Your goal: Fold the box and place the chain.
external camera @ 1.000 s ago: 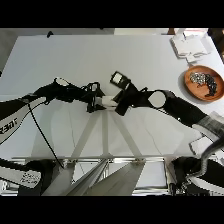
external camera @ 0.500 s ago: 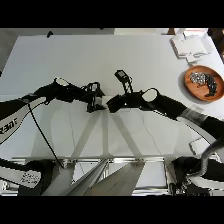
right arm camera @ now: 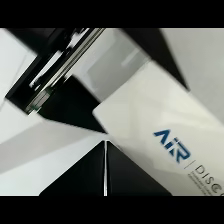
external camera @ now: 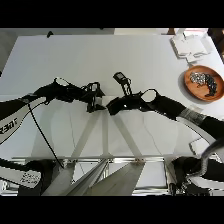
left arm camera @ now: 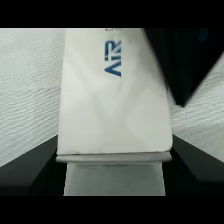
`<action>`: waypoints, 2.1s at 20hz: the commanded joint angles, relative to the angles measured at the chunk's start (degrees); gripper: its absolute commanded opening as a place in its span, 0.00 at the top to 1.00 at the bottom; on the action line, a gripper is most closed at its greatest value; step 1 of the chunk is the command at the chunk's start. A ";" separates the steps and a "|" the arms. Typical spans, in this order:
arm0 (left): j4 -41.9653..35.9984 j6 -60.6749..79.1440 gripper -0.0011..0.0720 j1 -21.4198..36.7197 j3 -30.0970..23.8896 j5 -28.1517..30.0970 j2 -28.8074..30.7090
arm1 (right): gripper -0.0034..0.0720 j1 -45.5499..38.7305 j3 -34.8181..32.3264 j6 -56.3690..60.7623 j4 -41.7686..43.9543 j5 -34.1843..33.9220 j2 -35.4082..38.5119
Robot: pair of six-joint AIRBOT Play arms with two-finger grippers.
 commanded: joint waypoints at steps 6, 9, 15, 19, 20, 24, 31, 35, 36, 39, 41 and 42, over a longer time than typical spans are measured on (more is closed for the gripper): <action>0.02 0.09 0.53 0.00 0.00 0.00 0.00 | 0.94 -9.42 0.00 0.04 0.66 5.64 10.10; 0.02 0.07 0.53 0.00 0.00 0.00 0.00 | 0.95 -13.49 -1.33 2.99 0.61 9.81 9.81; 0.02 0.07 0.53 0.00 0.00 0.00 0.00 | 0.95 -13.40 -8.66 3.02 0.61 10.05 5.77; 0.02 0.07 0.53 0.00 0.00 0.00 0.00 | 0.95 -13.40 -10.12 3.02 0.22 9.84 4.07; 0.02 0.07 0.53 0.00 0.00 0.00 0.00 | 0.95 -13.40 -10.12 3.02 0.33 9.70 4.13; 0.02 0.07 0.53 0.00 0.00 0.00 0.00 | 0.95 -13.40 -10.12 2.99 1.18 9.73 4.17; 0.02 0.07 0.53 0.00 0.00 0.00 0.00 | 0.93 -13.40 -10.10 -0.50 11.65 7.21 8.68; 0.02 0.07 0.53 0.00 0.00 0.00 0.00 | 0.91 -14.69 -9.20 -0.68 11.45 7.63 16.98; 0.02 0.07 0.53 0.00 0.00 0.00 0.00 | 0.91 -15.39 -9.16 -0.66 10.67 8.02 20.04; 0.02 0.07 0.53 0.00 0.00 0.00 0.00 | 0.94 -17.81 -9.14 0.42 3.13 10.71 29.31; 0.02 0.07 0.53 0.00 0.00 0.00 0.00 | 0.94 -19.12 -9.11 4.46 -5.84 14.03 35.43; 0.02 0.07 0.53 0.00 0.00 0.00 0.00 | 0.94 -19.56 -9.11 7.58 -11.63 16.52 38.42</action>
